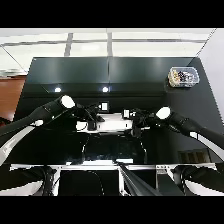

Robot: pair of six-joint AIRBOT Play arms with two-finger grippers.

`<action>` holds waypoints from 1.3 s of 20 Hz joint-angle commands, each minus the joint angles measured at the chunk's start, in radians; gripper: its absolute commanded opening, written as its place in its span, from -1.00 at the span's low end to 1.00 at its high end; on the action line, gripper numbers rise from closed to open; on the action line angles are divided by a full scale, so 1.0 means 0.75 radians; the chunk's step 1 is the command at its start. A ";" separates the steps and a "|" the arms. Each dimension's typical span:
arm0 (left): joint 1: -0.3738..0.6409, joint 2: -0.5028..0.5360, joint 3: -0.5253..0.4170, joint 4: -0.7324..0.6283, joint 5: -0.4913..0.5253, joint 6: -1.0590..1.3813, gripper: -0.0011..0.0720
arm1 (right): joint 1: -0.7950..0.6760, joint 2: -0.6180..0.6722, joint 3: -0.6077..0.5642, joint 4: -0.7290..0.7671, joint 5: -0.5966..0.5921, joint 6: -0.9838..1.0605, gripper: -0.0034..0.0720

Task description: Fold the box and place the chain.

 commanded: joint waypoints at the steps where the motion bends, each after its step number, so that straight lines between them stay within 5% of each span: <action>1: -0.001 -0.001 -0.001 0.000 0.000 0.001 -0.90 | 0.017 -0.006 0.003 -0.032 -0.010 0.021 0.96; 9: -0.001 -0.001 -0.001 0.000 0.005 0.001 -0.90 | 0.017 -0.006 0.003 -0.033 -0.010 0.021 0.95; 10: -0.001 -0.001 -0.001 0.000 0.005 0.000 -0.90 | 0.017 -0.006 0.003 -0.033 -0.010 0.021 0.68; 14: -0.001 -0.001 -0.001 0.000 0.005 -0.004 -0.90 | 0.017 -0.006 0.003 -0.033 -0.010 0.021 0.62; 16: -0.001 0.000 -0.001 -0.001 0.004 -0.005 -0.89 | 0.017 -0.006 0.003 -0.033 -0.010 0.021 0.25; 17: -0.001 0.001 0.001 -0.001 0.004 -0.006 -0.72 | 0.017 -0.006 0.003 -0.033 -0.010 0.021 0.23; 19: -0.001 0.012 0.002 0.000 0.004 -0.010 0.12 | 0.017 -0.006 0.003 -0.033 -0.010 0.021 0.23; 21: -0.001 0.046 0.002 0.001 -0.001 -0.036 0.26 | 0.017 -0.006 0.003 -0.030 -0.011 0.021 0.23; 23: -0.001 0.110 0.002 0.001 0.005 -0.084 0.93 | 0.017 -0.006 0.003 -0.030 -0.011 0.021 0.23; 26: 0.010 0.242 0.002 0.067 -0.016 -0.258 0.96 | 0.017 -0.006 0.003 -0.030 -0.011 0.021 0.23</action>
